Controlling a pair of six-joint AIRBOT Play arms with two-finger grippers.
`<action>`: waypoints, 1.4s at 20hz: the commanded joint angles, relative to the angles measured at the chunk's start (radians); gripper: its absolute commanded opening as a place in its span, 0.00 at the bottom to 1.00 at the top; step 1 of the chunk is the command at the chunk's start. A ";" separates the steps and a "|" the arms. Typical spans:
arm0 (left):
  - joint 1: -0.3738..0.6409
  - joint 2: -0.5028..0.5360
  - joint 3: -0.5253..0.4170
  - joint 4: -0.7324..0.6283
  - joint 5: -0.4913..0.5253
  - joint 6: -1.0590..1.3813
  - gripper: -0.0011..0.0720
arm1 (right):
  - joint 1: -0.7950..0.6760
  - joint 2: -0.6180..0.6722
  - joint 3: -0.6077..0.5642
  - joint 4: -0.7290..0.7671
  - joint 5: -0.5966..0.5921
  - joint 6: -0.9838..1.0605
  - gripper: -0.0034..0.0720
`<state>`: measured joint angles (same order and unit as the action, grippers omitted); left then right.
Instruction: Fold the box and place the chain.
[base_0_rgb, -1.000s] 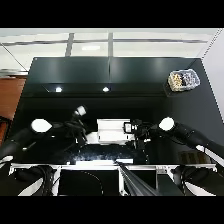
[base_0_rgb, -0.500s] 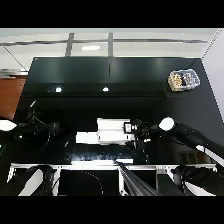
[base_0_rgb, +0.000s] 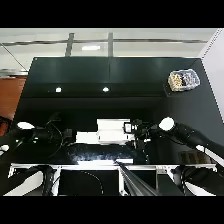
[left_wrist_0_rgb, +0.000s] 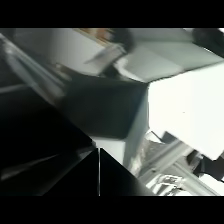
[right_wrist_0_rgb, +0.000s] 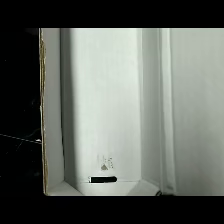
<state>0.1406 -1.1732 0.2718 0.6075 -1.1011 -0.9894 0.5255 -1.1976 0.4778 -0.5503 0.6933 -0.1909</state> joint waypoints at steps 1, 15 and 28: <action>-0.086 -0.055 0.000 -0.195 0.018 0.145 0.06 | 0.000 -0.001 0.000 0.000 0.000 0.000 0.39; -0.367 -0.035 0.212 -0.192 0.003 0.170 0.89 | 0.000 -0.001 0.000 0.000 0.000 0.000 0.39; -0.740 0.077 0.242 0.249 0.386 -0.567 0.87 | 0.000 -0.001 0.000 0.000 -0.006 0.006 0.39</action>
<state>-0.5190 -1.1103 0.4984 0.7040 -0.7830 -1.3441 0.5255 -1.1976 0.4778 -0.5507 0.6914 -0.1902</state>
